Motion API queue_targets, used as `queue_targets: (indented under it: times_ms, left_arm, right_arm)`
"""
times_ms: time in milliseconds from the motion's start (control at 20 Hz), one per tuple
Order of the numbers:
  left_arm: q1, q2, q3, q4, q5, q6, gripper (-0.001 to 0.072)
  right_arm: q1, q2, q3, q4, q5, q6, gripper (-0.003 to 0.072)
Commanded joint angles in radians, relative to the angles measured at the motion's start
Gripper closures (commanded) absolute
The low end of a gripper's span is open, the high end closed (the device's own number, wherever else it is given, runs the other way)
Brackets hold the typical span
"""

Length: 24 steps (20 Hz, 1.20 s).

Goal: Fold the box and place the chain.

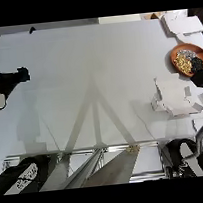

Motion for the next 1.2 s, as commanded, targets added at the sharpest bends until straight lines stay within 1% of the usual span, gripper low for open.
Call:
queue_targets:
  times_ms: [0, 100, 300, 350, 500, 600, 700, 850, 1000, 1050, 1150]
  left_arm:
    - [-0.001, 0.001, 0.000, 0.000, 0.000, 0.000, 0.0012]
    - [0.000, 0.001, 0.000, 0.000, 0.000, 0.000, 0.0012]
    - [0.000, 0.001, 0.000, 0.000, 0.000, 0.000, 0.0012]
    - [0.000, 0.001, 0.000, 0.000, 0.000, 0.000, 0.0012]
    - [0.000, 0.001, 0.000, 0.000, 0.000, 0.000, 0.0012]
    - [0.000, 0.001, 0.000, 0.000, 0.000, 0.000, 0.0012]
    - [0.000, 0.001, 0.000, 0.000, 0.000, 0.000, 0.0012]
    - [0.000, 0.001, 0.000, 0.000, 0.000, 0.000, 0.0012]
    - [0.000, 0.001, 0.000, 0.000, 0.000, 0.000, 0.0012]
    - [0.000, 0.001, 0.000, 0.000, 0.000, 0.000, 0.0012]
    - [-0.001, 0.001, 0.000, 0.000, 0.000, 0.000, 0.0012]
  right_arm:
    - [-0.001, -0.060, 0.001, -0.242, 0.025, 0.066, 0.0254]
    - [-0.001, -0.063, 0.002, -0.266, -0.053, 0.017, 0.0254]
    - [-0.001, -0.074, 0.002, -0.363, -0.168, 0.029, 0.0266]
    - [-0.001, -0.092, 0.002, -0.370, -0.173, 0.042, 0.0283]
    - [-0.001, -0.190, 0.013, -0.382, -0.125, 0.040, 0.0281]
    - [-0.001, -0.256, 0.040, -0.420, -0.087, 0.040, 0.0281]
    - [-0.023, -0.306, 0.081, -0.427, -0.084, 0.040, 0.0280]
    - [-0.146, -0.343, 0.121, -0.394, -0.097, 0.043, 0.0280]
    - [-0.323, -0.380, 0.123, -0.275, -0.101, 0.032, 0.0280]
    - [-0.378, -0.398, 0.123, -0.225, -0.090, 0.006, 0.0280]
    - [-0.452, -0.435, 0.129, -0.182, -0.054, -0.042, 0.0280]
